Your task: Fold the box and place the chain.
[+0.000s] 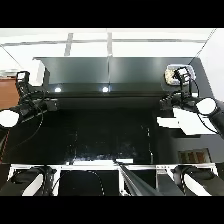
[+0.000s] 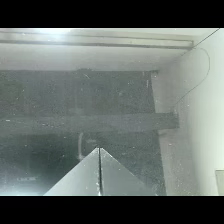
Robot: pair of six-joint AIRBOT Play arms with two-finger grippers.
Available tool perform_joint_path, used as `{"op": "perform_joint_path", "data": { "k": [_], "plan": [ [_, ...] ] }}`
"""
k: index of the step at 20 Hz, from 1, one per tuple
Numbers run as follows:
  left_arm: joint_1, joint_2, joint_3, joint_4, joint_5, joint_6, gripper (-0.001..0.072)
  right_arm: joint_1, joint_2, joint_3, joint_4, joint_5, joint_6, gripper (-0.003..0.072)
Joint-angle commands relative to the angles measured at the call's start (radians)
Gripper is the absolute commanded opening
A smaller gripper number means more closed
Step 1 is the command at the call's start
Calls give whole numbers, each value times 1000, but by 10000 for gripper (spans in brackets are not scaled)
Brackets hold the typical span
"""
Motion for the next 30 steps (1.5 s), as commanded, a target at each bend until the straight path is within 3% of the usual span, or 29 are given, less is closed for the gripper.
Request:
{"op": "perform_joint_path", "data": {
  "k": [1, 15, 17, 19, 23, 24, 25, 26, 27, 28, 30],
  "plan": [
    [0, 0, 0, 0, 0, 0, 24, 1, 0, 1, 0, 0, 0, 17],
    [0, 0, 0, -7, 8, 0, 24, 1, 0, 1, 1, 0, 1, 17],
    [0, 0, 0, -7, 44, 0, 24, 1, -1, 1, 45, -44, 0, 18],
    [0, -2, 0, -7, 58, 0, 24, 1, -2, 1, 120, -164, 1, 17],
    [-6, -26, 1, -85, 94, 1, 31, 1, -2, 1, 369, -276, 2, 18],
    [-17, -37, 5, -102, 90, 4, 193, 1, -2, 1, 462, -270, 3, 18],
    [-42, -48, 10, -100, 83, 31, 556, 2, -2, 1, 510, -261, 2, 19],
    [-67, -58, 16, -101, 73, 66, 707, 1, -2, 1, 520, -243, 2, 149],
    [-96, -70, 27, -100, 51, 103, 707, 1, -2, 1, 508, -200, 2, 579],
    [-118, -80, 40, -100, 26, 128, 707, 1, -2, 1, 485, -158, 0, 714],
    [-151, -90, 57, -101, 5, 123, 706, -20, -2, 2, 422, -70, 21, 714]
  ]
}}
